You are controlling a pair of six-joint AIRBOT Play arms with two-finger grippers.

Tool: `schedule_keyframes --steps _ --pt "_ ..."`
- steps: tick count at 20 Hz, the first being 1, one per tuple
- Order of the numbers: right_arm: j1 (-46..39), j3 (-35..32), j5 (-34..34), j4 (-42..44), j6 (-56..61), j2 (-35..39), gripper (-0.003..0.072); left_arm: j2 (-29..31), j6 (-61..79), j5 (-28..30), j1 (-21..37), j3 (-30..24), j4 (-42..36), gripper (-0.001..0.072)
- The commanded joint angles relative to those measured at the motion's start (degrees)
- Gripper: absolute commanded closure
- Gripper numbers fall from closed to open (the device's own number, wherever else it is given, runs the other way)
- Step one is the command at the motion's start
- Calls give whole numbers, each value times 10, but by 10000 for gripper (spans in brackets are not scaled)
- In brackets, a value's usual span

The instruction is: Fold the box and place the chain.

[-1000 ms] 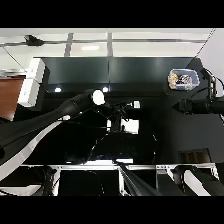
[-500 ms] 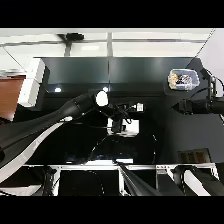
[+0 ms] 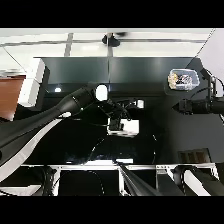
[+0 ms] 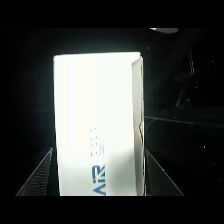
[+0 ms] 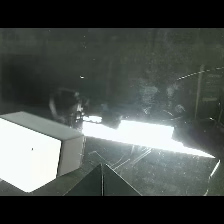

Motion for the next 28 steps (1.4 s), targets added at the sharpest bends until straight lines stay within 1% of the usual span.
schedule_keyframes --steps 1,3,6,7,9,11,12,13,15,16,17,19,20,22,24,28 --pt "0 0 1 -1 0 0 679 6 -107 -14 10 2 81 -1" --pt "-1 0 0 -2 0 0 678 17 -116 -37 30 2 87 -1" --pt "-1 0 2 -2 0 0 678 56 -91 -32 68 -5 50 -1" --pt "-1 0 2 -2 0 0 678 74 -76 -19 79 -17 39 -1" --pt "-1 0 3 -2 0 0 679 115 -58 2 101 -65 20 -1" --pt "-1 0 3 -2 0 0 678 135 -29 18 102 -117 7 -1" --pt "-1 0 3 -2 0 0 678 135 17 37 99 -140 -20 -1" --pt "-1 0 3 -2 0 0 678 133 75 73 96 -163 -57 -1" --pt "-1 0 3 -2 0 0 679 122 195 134 94 -200 -156 -1" --pt "-1 0 3 -2 0 0 678 113 247 141 94 -207 -199 2" --pt "-1 0 3 -2 1 0 678 104 284 141 94 -210 -232 5" --pt "-1 0 3 -2 1 0 679 90 307 147 94 -210 -271 8" --pt "-1 0 4 -2 1 0 679 85 309 145 94 -210 -276 8" --pt "-1 0 4 -2 3 0 679 83 307 117 94 -210 -275 8" --pt "-1 0 4 -2 3 0 679 83 304 100 94 -210 -278 8" --pt "-1 0 5 -2 3 0 679 83 304 99 93 -210 -280 8"
